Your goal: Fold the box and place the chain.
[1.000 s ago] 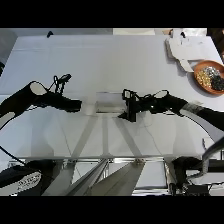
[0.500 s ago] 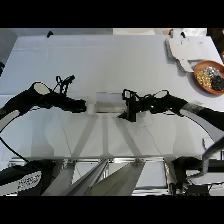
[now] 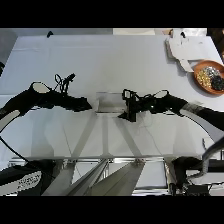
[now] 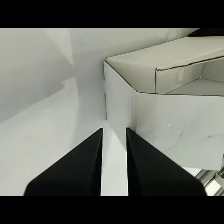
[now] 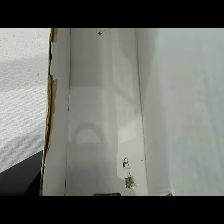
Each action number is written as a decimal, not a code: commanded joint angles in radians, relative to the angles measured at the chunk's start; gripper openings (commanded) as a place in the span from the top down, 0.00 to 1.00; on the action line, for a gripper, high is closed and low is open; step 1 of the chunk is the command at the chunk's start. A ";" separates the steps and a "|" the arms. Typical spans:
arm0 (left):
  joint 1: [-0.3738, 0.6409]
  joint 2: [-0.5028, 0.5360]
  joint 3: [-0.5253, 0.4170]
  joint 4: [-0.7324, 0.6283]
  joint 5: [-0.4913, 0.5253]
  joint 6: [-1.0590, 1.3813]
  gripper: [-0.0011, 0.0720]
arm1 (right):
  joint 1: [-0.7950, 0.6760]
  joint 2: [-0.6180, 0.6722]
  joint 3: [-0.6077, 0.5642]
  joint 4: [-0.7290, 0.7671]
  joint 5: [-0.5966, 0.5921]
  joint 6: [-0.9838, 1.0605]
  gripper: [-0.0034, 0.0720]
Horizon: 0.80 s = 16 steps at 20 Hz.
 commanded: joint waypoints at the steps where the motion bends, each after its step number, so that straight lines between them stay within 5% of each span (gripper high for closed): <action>1: 0.001 -0.001 0.000 -0.029 0.000 0.040 0.75 | 0.000 0.000 0.000 0.000 0.000 0.000 0.27; 16: -0.001 -0.002 0.000 -0.104 -0.009 0.165 0.72 | 0.001 0.000 0.000 0.000 0.000 0.000 0.27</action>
